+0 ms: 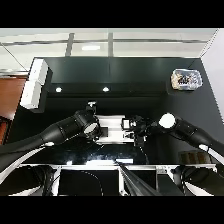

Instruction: Fold the box and place the chain.

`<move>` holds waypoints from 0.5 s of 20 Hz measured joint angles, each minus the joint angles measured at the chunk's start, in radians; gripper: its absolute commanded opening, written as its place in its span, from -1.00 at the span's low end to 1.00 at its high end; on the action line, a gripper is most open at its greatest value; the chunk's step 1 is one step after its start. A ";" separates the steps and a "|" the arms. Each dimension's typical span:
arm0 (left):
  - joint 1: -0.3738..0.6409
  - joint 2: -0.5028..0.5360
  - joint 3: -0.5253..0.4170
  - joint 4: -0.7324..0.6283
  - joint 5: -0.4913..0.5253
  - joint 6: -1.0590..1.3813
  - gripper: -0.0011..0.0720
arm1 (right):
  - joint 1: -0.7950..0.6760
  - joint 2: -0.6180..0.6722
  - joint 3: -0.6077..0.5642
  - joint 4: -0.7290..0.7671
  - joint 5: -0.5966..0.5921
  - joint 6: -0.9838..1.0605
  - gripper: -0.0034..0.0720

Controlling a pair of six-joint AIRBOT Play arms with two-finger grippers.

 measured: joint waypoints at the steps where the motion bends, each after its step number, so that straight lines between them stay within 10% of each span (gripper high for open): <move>1: 0.000 0.000 0.000 0.000 0.000 0.000 -0.89 | 0.004 -0.003 0.000 0.018 -0.003 -0.001 -0.37; 10: 0.000 0.000 0.000 0.001 0.003 0.000 -0.89 | 0.066 -0.062 0.000 0.154 -0.103 0.000 -0.37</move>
